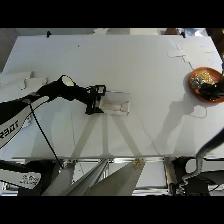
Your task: Fold the box and place the chain.
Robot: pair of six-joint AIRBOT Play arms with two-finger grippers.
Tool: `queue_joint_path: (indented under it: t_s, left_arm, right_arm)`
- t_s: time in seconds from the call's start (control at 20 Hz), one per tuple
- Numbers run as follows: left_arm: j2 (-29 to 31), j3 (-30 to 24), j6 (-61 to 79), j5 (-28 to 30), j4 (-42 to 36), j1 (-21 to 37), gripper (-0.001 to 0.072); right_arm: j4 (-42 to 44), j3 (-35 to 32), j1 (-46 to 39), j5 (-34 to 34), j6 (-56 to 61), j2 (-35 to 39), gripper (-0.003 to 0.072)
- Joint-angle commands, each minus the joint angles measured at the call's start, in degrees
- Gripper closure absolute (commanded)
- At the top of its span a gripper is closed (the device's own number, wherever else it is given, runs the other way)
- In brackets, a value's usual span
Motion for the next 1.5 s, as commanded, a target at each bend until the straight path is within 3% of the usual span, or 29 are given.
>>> queue_joint_path:
  t_s: [0.0, 0.15, 0.3, 0.5, 0.8, 0.95, 1.15, 1.45]
  left_arm:
    - [0.0, 0.1, 0.0, 0.0, 0.0, 0.0, 0.0223]
    - [0.0, 0.1, 0.0, 0.0, 0.0, 0.0, 0.0223]
    - [0.0, 0.1, 0.0, 0.0, 0.0, 0.0, 0.0223]
    - [0.0, 0.1, 0.0, 0.0, 0.0, 0.0, 0.0223]
    - [0.0, 0.1, 0.0, 0.0, 0.0, 0.0, 0.0223]
    - [0.0, 0.1, 0.0, 0.0, 0.0, 0.0, 0.0223]
    - [0.0, 0.1, 0.0, 0.0, 0.0, 0.0, 0.0223]
    - [0.0, 0.1, 0.0, 0.0, 0.0, 0.0, 0.0223]
  right_arm:
    - [-0.2, 0.1, 0.0, 4.5, -2.4, 5.1, 0.0677]
    - [-0.2, 0.1, 0.0, 7.4, -3.8, 14.0, 0.0677]
    - [0.6, 0.1, 0.0, 14.8, -5.8, 21.6, 0.0677]
    - [9.8, 0.1, 1.4, 26.1, -8.1, 27.7, 0.0677]
    - [12.2, 0.1, 16.7, 34.1, -6.2, 32.9, 0.0678]
    - [12.2, 0.1, 26.7, 33.6, -2.5, 33.0, 0.0678]
    - [12.3, 0.1, 39.0, 27.2, 2.5, 32.9, 0.0678]
    - [16.8, 0.1, 50.5, 18.2, 3.6, 30.4, 0.0678]
